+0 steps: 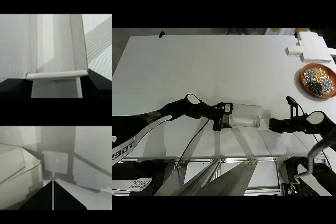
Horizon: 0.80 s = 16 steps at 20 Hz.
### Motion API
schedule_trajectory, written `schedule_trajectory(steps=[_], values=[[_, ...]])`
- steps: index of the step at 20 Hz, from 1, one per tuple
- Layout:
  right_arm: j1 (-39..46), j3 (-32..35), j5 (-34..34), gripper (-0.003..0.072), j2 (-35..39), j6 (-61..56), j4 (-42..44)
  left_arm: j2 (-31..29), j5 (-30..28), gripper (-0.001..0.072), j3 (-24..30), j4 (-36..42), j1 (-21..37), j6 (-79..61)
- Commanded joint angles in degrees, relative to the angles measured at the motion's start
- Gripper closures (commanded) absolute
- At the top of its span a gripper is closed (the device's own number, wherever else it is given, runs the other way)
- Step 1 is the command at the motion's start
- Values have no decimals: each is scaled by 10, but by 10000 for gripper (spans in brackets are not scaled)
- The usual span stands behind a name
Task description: Fold the box and place the chain.
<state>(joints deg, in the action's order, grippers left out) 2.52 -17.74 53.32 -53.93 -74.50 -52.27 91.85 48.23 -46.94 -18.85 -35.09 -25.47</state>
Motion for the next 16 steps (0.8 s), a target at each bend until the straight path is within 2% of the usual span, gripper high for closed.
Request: schedule_trajectory(steps=[1,6,9,10,11,16], values=[[-32,0,-5,670,-6,26,53,0,0,639,0,0,0,0],[-32,0,3,667,60,29,38,0,0,639,0,0,0,0],[-32,0,12,583,92,28,39,0,0,639,0,0,0,0],[-32,0,16,518,94,28,43,0,0,639,0,0,0,0],[-32,0,19,483,94,28,47,0,0,639,0,0,0,0],[-32,-15,30,483,94,30,42,0,0,639,0,0,0,0]])
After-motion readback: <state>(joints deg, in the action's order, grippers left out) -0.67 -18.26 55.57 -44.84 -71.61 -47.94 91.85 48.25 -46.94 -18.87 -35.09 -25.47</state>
